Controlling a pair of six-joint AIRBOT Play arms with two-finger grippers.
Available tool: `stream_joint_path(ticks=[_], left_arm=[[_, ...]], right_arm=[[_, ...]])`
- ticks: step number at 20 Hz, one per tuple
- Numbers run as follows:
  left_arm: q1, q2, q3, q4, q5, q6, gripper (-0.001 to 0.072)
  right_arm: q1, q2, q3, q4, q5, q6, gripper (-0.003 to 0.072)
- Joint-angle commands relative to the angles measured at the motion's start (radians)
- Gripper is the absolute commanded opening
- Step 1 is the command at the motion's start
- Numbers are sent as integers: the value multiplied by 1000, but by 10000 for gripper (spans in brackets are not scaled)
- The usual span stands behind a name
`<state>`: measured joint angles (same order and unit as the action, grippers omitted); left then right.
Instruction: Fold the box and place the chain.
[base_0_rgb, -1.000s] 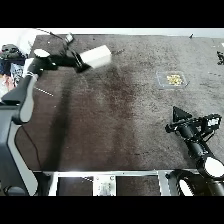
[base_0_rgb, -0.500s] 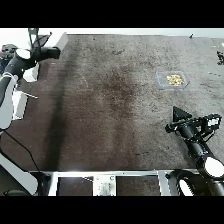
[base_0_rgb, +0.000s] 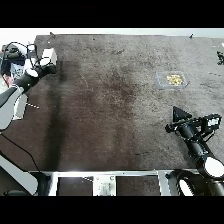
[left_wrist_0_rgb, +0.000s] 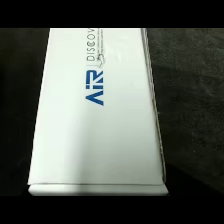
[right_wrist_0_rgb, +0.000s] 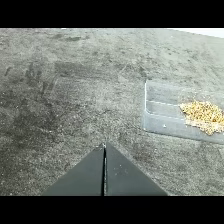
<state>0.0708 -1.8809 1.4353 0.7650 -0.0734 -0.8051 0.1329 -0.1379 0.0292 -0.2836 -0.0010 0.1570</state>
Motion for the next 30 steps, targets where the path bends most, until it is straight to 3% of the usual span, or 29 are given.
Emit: stream_joint_path(ticks=[1, 4, 7, 10, 19, 20, 21, 22, 27, 30], left_arm=[[2, -4, -51, 1, 106, -7, 6], [7, -14, -55, 0, 116, 3, 6], [48, -30, -53, -1, 39, 2, 6], [86, -46, -53, 0, 29, 3, 6], [83, -46, -53, -2, -14, 99, 14], [83, -45, -53, -1, -19, 100, 88], [83, -45, -53, -2, -14, 99, 433], [83, -45, -51, -2, -14, 99, 666], [83, -32, -20, -1, -61, 99, 671], [83, 27, -19, -1, -71, 100, 671]], right_arm=[[0, 1, -1, 0, 0, 0, 14], [0, 1, -1, 0, 0, 0, 14], [0, 1, -1, 0, 0, 0, 14], [0, 1, -1, 0, 0, 0, 14], [0, 1, -1, 0, 0, 0, 14], [0, 1, -1, 0, 0, 0, 14], [0, 1, -1, 0, 0, 0, 14], [0, 1, -1, 0, 0, 0, 14], [0, 1, -1, 0, 0, 0, 14], [0, 1, -1, 0, 0, 0, 14]])
